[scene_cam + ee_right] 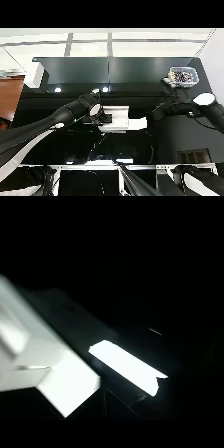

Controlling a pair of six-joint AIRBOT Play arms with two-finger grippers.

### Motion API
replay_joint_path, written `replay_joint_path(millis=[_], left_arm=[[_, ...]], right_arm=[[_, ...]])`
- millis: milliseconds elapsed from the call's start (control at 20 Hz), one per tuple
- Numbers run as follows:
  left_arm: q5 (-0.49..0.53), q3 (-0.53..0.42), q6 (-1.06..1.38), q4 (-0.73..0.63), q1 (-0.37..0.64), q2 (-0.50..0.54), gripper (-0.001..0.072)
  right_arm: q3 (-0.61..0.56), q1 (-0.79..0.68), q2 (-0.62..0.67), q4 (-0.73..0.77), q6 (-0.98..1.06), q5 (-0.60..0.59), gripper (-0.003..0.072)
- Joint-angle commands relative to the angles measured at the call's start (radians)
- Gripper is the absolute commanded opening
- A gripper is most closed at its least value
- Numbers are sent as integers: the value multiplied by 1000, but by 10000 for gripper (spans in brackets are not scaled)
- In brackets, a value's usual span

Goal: Fold the box and place the chain.

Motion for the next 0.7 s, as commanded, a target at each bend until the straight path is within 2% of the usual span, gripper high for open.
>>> replay_joint_path(millis=[0, 200, 450, 650], left_arm=[[-5, 0, -3, -1, 3, -1, 26], [-4, 0, -4, -4, 3, -1, 26], [-4, 0, -4, -4, 3, -1, 26], [-3, 0, -4, -4, 3, -1, 26]], right_arm=[[-74, -174, -8, -14, 377, -21, 11], [-111, -69, -133, 11, 383, 111, 11], [-96, 143, -246, 206, 327, 30, 11], [-22, 169, -248, 231, 284, 50, 15]])
